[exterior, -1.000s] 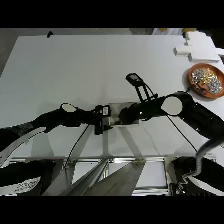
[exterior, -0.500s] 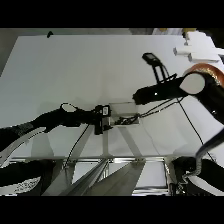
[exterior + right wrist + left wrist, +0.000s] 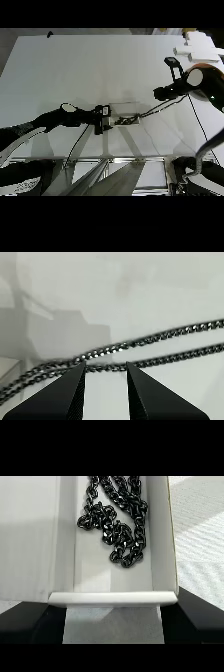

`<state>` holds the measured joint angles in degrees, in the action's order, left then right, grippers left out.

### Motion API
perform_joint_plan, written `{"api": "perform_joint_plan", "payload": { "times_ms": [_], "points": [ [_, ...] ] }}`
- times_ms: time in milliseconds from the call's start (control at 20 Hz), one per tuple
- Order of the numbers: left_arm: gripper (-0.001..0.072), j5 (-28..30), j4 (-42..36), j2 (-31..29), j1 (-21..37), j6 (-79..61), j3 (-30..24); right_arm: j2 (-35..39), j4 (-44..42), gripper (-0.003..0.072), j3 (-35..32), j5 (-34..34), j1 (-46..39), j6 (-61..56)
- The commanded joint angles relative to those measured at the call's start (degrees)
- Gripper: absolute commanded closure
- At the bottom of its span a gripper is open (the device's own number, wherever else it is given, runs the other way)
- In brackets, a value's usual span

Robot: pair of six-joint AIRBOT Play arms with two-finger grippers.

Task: Fold the box and place the chain.

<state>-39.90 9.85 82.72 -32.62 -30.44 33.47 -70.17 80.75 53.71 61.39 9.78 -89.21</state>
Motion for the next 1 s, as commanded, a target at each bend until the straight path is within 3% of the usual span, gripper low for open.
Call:
{"api": "perform_joint_plan", "payload": {
  "times_ms": [0,750,800,950],
  "points": [
    [0.0621,0.00,0.02,-0.04,0.02,0.00,0.00,-3.63,1.95,0.0398,-2.08,-0.26,-0.61,-2.51],
    [0.0621,0.00,0.02,-0.04,0.02,0.00,0.00,-9.90,2.19,0.0400,-2.67,-5.35,-0.61,-5.70],
    [0.0621,0.02,0.02,-0.04,0.02,0.00,0.00,-9.97,2.19,0.0409,-2.67,-5.35,-0.61,-5.75],
    [0.0621,0.00,0.02,-0.04,0.02,0.00,0.00,-10.12,2.19,0.0540,-2.67,-4.98,-0.61,-5.75]
  ]
}}
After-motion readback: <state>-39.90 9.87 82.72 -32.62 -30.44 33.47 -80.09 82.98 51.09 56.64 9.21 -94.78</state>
